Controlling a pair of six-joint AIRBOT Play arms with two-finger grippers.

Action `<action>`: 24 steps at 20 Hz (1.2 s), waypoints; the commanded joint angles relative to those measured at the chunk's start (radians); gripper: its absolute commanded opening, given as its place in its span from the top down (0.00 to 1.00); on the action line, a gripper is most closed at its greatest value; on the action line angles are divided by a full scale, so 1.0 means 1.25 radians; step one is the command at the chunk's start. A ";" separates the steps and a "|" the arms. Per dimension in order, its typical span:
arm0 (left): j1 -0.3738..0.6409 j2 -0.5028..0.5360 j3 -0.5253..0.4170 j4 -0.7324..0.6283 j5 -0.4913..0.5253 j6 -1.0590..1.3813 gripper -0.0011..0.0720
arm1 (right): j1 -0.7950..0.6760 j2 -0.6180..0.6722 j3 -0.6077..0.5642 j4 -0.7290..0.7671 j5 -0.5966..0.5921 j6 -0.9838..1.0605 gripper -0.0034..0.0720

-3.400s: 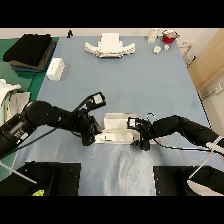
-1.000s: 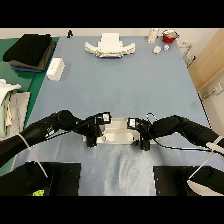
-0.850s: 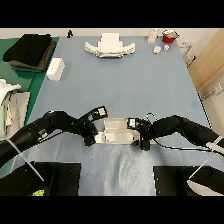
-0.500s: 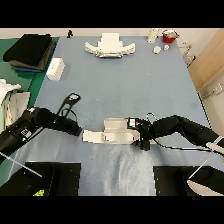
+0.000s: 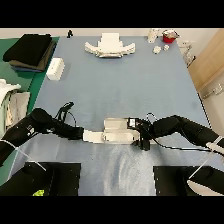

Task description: Fold the box.

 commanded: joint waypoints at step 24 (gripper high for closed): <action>-0.161 -0.032 0.059 -0.189 0.076 0.029 0.51 | 0.000 0.000 0.000 0.000 0.000 0.000 0.29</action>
